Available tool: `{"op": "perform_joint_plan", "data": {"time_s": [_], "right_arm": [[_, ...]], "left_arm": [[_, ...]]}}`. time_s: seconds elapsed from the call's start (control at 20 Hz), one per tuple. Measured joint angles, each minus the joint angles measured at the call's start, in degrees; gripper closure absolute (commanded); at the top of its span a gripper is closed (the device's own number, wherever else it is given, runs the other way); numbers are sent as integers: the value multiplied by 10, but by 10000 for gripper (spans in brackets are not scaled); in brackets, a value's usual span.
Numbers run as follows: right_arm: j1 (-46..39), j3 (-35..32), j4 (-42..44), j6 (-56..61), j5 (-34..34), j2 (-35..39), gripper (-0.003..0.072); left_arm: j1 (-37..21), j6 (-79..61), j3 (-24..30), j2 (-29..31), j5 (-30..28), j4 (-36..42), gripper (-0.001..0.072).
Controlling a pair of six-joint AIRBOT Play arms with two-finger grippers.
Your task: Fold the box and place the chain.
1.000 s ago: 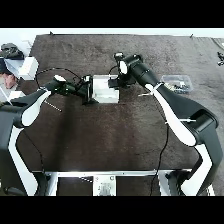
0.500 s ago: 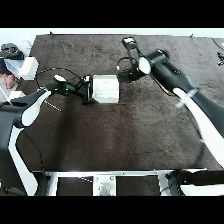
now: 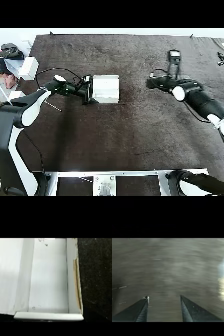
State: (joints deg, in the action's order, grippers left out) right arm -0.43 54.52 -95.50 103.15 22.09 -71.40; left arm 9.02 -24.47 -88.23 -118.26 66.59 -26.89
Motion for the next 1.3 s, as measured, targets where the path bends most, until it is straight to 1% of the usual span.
{"op": "perform_joint_plan", "data": {"time_s": [0.05, 0.2, 0.3, 0.5, 0.55, 0.6, 0.65, 0.75, 0.9, 1.1, 1.3], "right_arm": [[-24, -2, 2, -9, 2, 2, 304], [-90, 24, 21, -59, 40, -12, 304], [-129, 61, 54, -113, 83, -38, 305], [-185, 162, 106, -215, 181, -120, 313], [-192, 191, 114, -235, 206, -145, 314], [-196, 217, 119, -252, 230, -168, 386], [-200, 245, 124, -265, 250, -192, 404], [-206, 296, 129, -283, 284, -236, 403], [-208, 351, 143, -303, 326, -285, 403], [-210, 382, 170, -333, 360, -318, 403], [-210, 390, 180, -345, 369, -337, 403]], "left_arm": [[0, 0, 0, 0, 0, 0, 362], [0, 0, 0, 0, 0, 0, 362], [0, 0, 0, 0, 0, 0, 363], [0, 0, 0, 0, 0, 0, 362], [0, 0, 0, 0, 0, 0, 363], [0, 0, 0, 0, 0, 0, 362], [0, 0, 0, 0, 0, 0, 362], [0, 0, 0, 0, 0, 0, 363], [0, 0, 0, 0, 0, 0, 362], [0, 0, 0, 0, 0, 0, 362], [0, 0, 0, 0, 0, 0, 362]]}}
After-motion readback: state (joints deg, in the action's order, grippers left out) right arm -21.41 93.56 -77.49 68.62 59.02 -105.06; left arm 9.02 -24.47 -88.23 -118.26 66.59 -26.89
